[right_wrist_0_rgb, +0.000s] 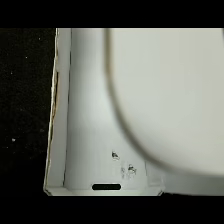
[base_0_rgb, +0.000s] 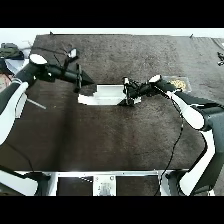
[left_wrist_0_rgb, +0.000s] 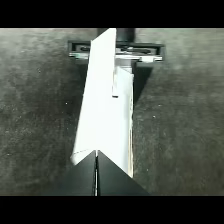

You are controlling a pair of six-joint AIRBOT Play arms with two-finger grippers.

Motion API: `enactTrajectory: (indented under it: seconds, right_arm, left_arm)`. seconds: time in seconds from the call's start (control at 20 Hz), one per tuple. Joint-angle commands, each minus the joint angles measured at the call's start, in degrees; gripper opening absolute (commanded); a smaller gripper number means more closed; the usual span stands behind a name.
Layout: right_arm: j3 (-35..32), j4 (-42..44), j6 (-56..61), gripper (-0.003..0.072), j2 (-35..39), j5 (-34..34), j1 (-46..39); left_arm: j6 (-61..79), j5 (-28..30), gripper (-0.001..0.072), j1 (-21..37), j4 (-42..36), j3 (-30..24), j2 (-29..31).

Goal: Fold the box and place the chain.

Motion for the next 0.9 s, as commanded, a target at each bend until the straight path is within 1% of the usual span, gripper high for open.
enactTrajectory:
  seconds: [0.0, 0.05, 0.15, 0.3, 0.4, 0.6, 0.65, 0.75, 0.85]
  right_arm:
    - [-0.02, 0.00, 0.02, 0.0168, -0.04, 0.04, 0.04]
    - [-0.02, 0.02, 0.02, 0.0168, -0.02, 0.04, 0.04]
    - [-0.02, 0.02, 0.02, 0.0168, -0.02, 0.04, 0.04]
    - [-0.02, 0.00, 0.02, 0.0168, -0.02, 0.04, 0.04]
    - [-0.02, 0.00, 0.02, 0.0168, -0.02, 0.02, 0.04]
    - [-0.02, 0.02, 0.02, 0.0168, -0.02, 0.04, 0.04]
    - [-0.02, 0.00, 0.02, 0.0168, -0.02, 0.02, 0.04]
    - [-0.02, 0.02, 0.02, 0.0168, -0.02, 0.04, 0.04]
    - [-0.02, 0.00, 0.02, 0.0168, -0.02, 0.04, 0.04]
  left_arm:
    - [4.44, 10.01, 0.0005, -3.82, -3.08, -12.79, 6.12]
    - [4.39, 10.27, 0.0006, -4.94, -3.34, -14.43, 5.92]
    - [2.69, 11.89, 0.0006, -7.23, -3.26, -15.76, 4.72]
    - [-3.43, 15.91, 0.0009, -9.27, -3.56, -14.69, 1.14]
    - [-5.38, 16.76, 0.0009, -9.44, -4.11, -10.88, -1.77]
    - [-9.40, 16.55, 0.0009, -9.07, -3.04, 1.11, -7.69]
    - [-10.32, 16.55, 0.0009, -8.52, -2.91, 3.34, -8.70]
    - [-10.82, 17.11, 0.0009, -6.97, -2.97, 5.99, -9.64]
    - [-11.34, 18.21, 0.0009, -5.60, -2.91, 6.10, -9.81]
